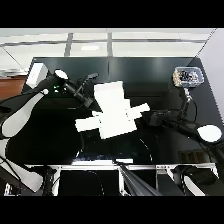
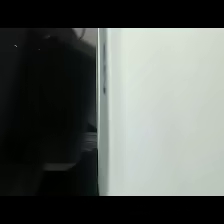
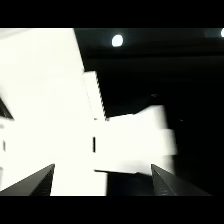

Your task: Fold the box and place the chain.

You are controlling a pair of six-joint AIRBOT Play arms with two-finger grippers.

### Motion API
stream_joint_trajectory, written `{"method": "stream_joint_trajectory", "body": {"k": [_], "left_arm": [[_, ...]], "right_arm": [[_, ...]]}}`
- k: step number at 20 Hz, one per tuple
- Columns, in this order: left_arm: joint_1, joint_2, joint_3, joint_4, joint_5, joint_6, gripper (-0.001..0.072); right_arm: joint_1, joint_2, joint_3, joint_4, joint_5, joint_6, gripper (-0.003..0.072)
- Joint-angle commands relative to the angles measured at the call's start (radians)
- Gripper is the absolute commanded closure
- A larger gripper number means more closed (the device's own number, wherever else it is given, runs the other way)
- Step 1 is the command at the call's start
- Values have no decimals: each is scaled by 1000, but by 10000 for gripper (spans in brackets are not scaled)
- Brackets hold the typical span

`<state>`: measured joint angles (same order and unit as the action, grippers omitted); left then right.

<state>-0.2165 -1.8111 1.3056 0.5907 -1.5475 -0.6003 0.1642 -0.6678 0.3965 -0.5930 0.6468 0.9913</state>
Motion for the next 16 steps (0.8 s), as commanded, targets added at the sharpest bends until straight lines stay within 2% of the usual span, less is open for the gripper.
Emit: {"method": "stream_joint_trajectory", "body": {"k": [1,3,6,8,11,16], "left_arm": [[-35,95,-72,4,19,6,691],[-62,206,-190,-16,116,74,691],[-88,333,-338,-89,252,267,689],[-121,344,-351,-60,307,370,689],[-177,335,-349,-3,449,427,689],[-235,333,-349,10,544,592,690]], "right_arm": [[-89,0,140,-352,304,-7,-25],[-107,0,170,-453,328,-7,-25],[-106,0,176,-451,309,-7,-24],[-106,0,176,-451,310,-6,-25],[-106,-1,175,-456,309,-5,-25],[-106,-2,163,-453,313,-178,-25]]}}
